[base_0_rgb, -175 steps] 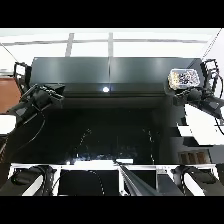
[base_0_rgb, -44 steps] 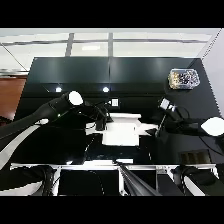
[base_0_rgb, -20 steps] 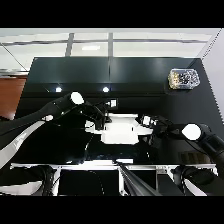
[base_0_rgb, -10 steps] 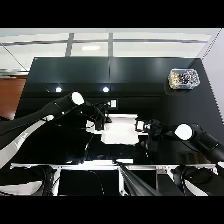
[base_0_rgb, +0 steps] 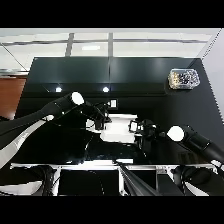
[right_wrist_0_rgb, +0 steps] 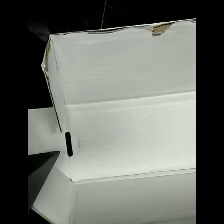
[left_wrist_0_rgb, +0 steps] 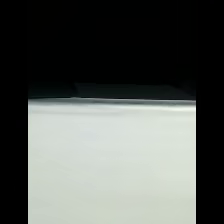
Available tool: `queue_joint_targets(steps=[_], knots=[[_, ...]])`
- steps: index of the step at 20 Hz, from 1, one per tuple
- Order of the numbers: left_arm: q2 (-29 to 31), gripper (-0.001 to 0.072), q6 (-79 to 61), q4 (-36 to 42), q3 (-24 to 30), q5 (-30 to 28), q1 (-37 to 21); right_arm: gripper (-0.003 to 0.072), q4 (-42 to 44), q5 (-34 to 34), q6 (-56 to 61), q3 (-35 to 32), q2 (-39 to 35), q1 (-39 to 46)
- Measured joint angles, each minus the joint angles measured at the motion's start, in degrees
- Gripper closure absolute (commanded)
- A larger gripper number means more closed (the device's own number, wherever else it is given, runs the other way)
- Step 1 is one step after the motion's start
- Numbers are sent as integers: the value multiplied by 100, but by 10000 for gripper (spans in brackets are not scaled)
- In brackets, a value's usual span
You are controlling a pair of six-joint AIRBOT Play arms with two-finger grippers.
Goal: Fold the box and place the chain.
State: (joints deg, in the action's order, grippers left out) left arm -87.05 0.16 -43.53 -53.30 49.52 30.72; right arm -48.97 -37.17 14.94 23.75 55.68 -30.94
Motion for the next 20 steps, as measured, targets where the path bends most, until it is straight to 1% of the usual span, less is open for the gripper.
queue_joint_targets(steps=[8,14,20], knots=[[-2,679,24,7,7,57,0,-9,-15,-9,-55,356,13,70],[-2,679,24,9,7,22,0,-9,-138,-70,-55,422,9,391],[-2,678,26,13,7,-4,0,-9,-186,-87,-260,560,9,503]])
